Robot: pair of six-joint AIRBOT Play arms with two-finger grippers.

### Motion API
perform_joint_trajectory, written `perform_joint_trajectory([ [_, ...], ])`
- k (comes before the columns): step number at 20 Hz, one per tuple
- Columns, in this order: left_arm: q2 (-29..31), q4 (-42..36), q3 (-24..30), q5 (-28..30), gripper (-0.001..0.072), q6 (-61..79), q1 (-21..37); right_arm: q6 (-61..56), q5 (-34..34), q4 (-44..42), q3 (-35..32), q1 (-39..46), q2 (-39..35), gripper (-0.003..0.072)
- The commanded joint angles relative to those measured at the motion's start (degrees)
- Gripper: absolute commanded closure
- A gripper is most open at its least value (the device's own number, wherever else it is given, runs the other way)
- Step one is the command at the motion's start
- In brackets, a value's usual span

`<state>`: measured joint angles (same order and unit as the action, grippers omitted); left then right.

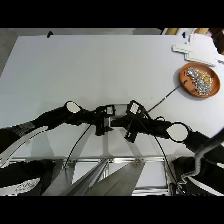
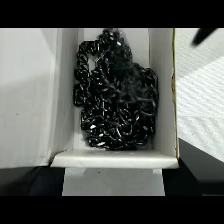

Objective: Fold the box and place the chain.

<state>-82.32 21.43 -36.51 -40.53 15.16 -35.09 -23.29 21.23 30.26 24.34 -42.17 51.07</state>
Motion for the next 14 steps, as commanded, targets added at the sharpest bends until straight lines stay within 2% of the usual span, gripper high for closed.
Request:
perform_joint_trajectory([
  [1,0.0,0.0,0.0,0.0,0.0457,0.0,0.0,-1.1,-2.5,1.2,0.1,0.2,-0.9,0.0453],
  [4,0.0,0.0,0.0,0.0,0.0457,0.0,0.0,-3.0,2.0,6.4,0.1,6.8,-6.9,0.0455],
  [7,0.0,0.0,0.0,0.0,0.0457,0.0,0.0,-3.5,11.3,18.2,0.1,17.4,-11.2,0.0467],
  [9,0.0,0.0,0.0,0.0,0.0457,0.0,0.0,-3.4,15.0,25.4,0.0,23.7,-11.1,0.0530],
  [12,0.0,0.0,0.0,0.0,0.0457,0.0,0.0,-1.3,15.7,27.8,-1.0,30.8,-7.6,0.0529],
  [14,0.0,0.0,0.0,0.0,0.0457,0.0,0.0,5.9,15.6,28.0,-2.4,31.8,-4.1,0.0528],
])
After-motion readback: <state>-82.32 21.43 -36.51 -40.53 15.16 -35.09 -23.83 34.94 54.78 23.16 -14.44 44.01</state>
